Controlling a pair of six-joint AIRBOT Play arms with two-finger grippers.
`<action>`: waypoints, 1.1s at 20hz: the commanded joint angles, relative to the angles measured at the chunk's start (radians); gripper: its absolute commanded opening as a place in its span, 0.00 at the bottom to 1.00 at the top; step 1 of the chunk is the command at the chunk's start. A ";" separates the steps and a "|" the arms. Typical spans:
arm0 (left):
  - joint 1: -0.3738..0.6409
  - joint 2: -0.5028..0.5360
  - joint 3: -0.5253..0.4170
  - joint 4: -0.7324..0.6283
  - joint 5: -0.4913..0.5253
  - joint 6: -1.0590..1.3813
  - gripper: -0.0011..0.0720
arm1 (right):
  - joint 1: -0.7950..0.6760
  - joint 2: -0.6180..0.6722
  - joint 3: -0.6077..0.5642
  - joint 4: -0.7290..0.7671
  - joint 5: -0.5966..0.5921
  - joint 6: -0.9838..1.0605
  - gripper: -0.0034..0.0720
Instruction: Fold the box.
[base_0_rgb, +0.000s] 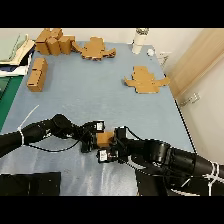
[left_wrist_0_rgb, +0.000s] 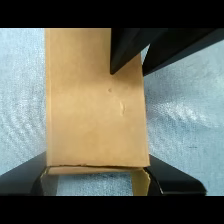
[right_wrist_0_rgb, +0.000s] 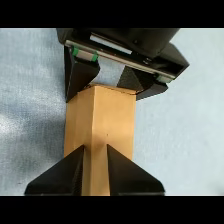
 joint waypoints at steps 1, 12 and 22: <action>0.000 0.000 0.000 0.001 0.000 0.000 0.74 | 0.001 0.025 0.003 0.005 -0.012 0.001 0.31; 0.000 0.000 0.000 0.001 0.000 0.000 0.74 | 0.001 0.058 0.018 0.000 -0.019 0.001 0.31; 0.000 0.000 0.000 0.001 0.000 0.000 0.74 | -0.002 0.007 0.026 -0.049 -0.001 0.001 0.30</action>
